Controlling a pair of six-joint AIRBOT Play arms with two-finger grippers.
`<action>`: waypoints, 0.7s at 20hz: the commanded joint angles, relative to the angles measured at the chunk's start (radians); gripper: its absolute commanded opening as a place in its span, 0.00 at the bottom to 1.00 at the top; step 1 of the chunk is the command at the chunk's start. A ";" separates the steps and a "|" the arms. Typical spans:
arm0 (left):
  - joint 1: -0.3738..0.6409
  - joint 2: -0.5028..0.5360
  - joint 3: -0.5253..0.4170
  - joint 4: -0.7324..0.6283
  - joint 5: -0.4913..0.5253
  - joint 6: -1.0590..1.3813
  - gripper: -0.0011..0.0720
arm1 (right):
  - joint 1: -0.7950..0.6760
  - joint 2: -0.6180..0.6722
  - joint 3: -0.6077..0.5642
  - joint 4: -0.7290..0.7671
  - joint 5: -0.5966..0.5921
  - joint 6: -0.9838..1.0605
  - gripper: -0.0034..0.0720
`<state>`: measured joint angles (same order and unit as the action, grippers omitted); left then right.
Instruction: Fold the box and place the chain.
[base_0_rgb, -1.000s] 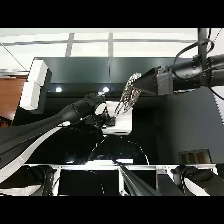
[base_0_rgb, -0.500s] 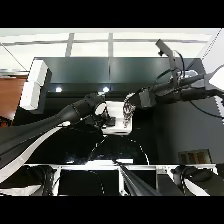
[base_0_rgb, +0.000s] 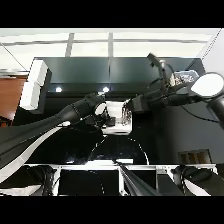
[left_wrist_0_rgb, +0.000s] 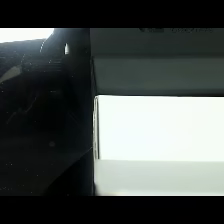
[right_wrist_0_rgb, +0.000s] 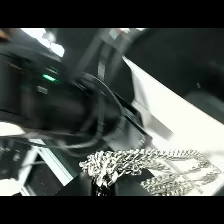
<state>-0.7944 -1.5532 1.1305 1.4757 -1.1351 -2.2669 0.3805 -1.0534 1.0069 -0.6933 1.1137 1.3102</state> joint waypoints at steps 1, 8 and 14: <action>0.001 -0.001 0.000 0.000 0.000 0.000 0.05 | 0.040 -0.056 -0.040 -0.062 -0.051 0.011 0.07; 0.001 -0.001 0.000 0.001 0.001 0.000 0.05 | 0.105 -0.166 -0.040 -0.119 -0.073 -0.005 0.07; 0.001 -0.001 0.000 0.001 0.000 0.000 0.05 | -0.048 -0.137 -0.039 -0.171 0.053 0.003 0.40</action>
<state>-0.7944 -1.5532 1.1305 1.4761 -1.1347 -2.2669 0.4133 -1.2049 0.9676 -0.8280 1.0847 1.3106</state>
